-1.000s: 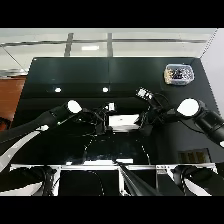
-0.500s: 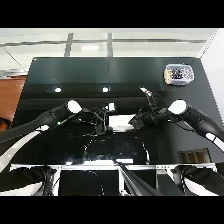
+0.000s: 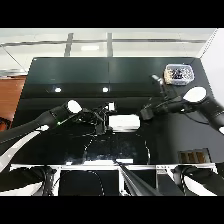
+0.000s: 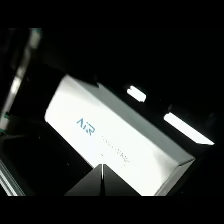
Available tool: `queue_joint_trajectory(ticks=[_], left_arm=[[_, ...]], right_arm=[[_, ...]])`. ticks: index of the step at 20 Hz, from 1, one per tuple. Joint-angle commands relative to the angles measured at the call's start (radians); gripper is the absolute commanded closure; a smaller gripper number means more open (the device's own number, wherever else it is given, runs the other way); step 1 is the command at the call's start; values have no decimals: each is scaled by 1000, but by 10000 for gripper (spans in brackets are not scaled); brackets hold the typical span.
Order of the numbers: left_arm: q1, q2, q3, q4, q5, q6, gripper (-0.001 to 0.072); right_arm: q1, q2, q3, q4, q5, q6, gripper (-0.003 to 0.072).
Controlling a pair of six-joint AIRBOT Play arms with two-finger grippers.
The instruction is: Fold the box and place the chain.
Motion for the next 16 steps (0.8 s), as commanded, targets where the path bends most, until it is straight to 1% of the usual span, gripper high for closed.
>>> queue_joint_trajectory(ticks=[1,4,8,9,12,16], left_arm=[[0,0,0,-4,0,0,264],[0,0,0,-4,0,0,264],[0,0,0,-4,1,0,265],[0,0,0,-4,1,0,264],[0,0,0,-4,1,0,264],[0,0,0,-4,1,0,264]], right_arm=[[-62,26,54,45,84,21,671],[8,24,-13,89,28,51,671],[119,-20,-107,111,-119,62,672],[133,-43,-115,132,-140,61,672],[167,-132,-115,192,-147,26,672],[170,-197,-115,161,-181,27,672]])
